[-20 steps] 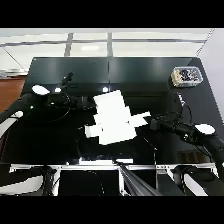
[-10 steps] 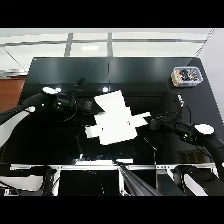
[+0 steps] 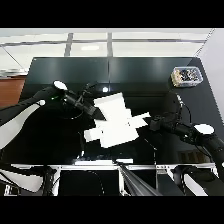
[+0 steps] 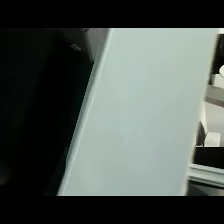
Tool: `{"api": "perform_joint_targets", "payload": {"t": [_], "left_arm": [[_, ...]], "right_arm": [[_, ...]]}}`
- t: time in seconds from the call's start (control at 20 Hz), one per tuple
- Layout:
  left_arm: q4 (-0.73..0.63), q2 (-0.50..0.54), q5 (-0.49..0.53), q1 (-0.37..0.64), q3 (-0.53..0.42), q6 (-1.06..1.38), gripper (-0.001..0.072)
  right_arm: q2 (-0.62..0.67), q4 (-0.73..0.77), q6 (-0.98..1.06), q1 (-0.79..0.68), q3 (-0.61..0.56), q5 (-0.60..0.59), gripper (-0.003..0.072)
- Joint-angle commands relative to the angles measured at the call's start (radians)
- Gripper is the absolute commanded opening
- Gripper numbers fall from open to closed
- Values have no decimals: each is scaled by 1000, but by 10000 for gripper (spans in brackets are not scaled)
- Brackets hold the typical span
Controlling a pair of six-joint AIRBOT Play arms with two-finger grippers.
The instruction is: Fold the box and place the chain.
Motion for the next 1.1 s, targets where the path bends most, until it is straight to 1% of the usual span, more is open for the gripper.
{"api": "perform_joint_targets", "payload": {"t": [0.0, 0.05, 0.25, 0.3, 0.4, 0.45, 0.5, 0.55, 0.6, 0.65, 0.75, 0.8, 0.85, 0.9, 0.95, 1.0, 1.05], "left_arm": [[57, -6, 7, -5, 18, 2, 436], [63, -8, 8, -5, 18, 2, 338], [70, -32, 6, -25, 19, 13, 257], [72, -37, 0, -35, 22, 39, 139], [75, -37, 1, -50, 22, 58, 88], [80, -37, 1, -56, 23, 69, 27], [81, -37, 1, -56, 24, 69, 27], [82, -36, 0, -55, 26, 68, 26], [89, -33, -5, -51, 31, 66, 26], [106, -27, -10, -48, 40, 49, 25], [140, 9, -23, -47, 44, 35, 23], [165, 33, -34, -51, 43, 16, 23], [193, 62, -23, -64, 41, -8, 23], [208, 98, 11, -83, 30, -2, 22], [215, 138, 64, -105, 14, 17, 22], [215, 186, 142, -130, -9, 64, 22], [216, 233, 240, -152, -38, 124, 23]], "right_arm": [[1, -11, -1, 1, 1, -1, 13], [1, -12, -1, 1, 1, -1, 13], [1, -14, 0, 1, 1, -1, 13], [1, -13, 2, 1, 1, -1, 13], [1, -17, 18, 1, 1, -1, 13], [1, -17, 18, 1, 1, -1, 15], [1, -17, 18, 1, 1, -1, 105], [1, -17, 18, 0, 3, 1, 393], [2, -24, 19, -2, 18, 28, 662], [2, -61, 21, -8, 54, 79, 697], [2, -219, 40, -22, 171, 187, 696], [2, -322, 40, -23, 239, 229, 695], [2, -407, 38, -21, 296, 249, 695], [2, -463, 16, -21, 340, 259, 695], [2, -482, -34, -21, 360, 257, 695], [2, -484, -111, -21, 365, 256, 695], [1, -486, -171, -21, 365, 251, 695]]}}
